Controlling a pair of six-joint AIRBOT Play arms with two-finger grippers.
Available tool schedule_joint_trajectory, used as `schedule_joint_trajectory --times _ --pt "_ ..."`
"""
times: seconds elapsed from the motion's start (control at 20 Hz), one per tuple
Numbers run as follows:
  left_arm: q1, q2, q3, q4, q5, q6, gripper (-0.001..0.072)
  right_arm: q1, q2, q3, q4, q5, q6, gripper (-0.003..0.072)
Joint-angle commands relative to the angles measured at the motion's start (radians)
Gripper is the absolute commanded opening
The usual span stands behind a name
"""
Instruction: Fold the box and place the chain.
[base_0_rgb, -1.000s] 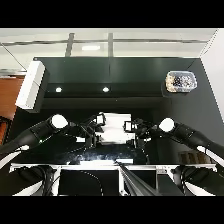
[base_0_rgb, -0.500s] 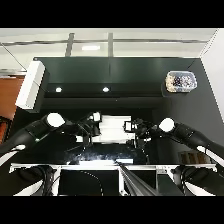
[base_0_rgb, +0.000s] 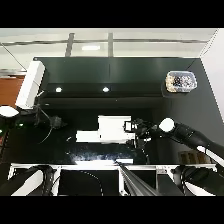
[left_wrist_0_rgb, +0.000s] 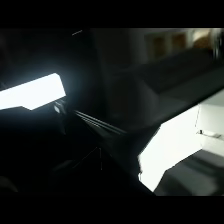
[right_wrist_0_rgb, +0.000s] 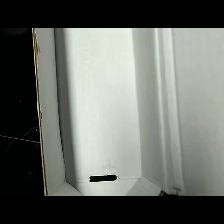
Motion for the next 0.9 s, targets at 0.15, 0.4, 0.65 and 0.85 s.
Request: schedule_joint_trajectory --times 0.15,0.4,0.65,0.85 --pt "0.032 -0.120 -0.064 -0.008 -0.113 -0.327 0.0028 0.001 0.000 0.000 0.000 0.000 0.000 0.0433" --pt "-0.224 -0.130 -0.093 -0.177 0.053 -0.253 0.0029 0.001 0.000 0.000 0.000 0.000 0.000 0.0433" --pt "-0.332 -0.160 -0.093 -0.246 0.055 -0.182 0.0030 0.001 0.000 0.000 0.000 0.000 0.000 0.0433" --pt "-0.357 -0.167 -0.090 -0.331 0.011 -0.033 0.0029 0.001 0.000 0.000 0.000 0.000 0.000 0.0433"
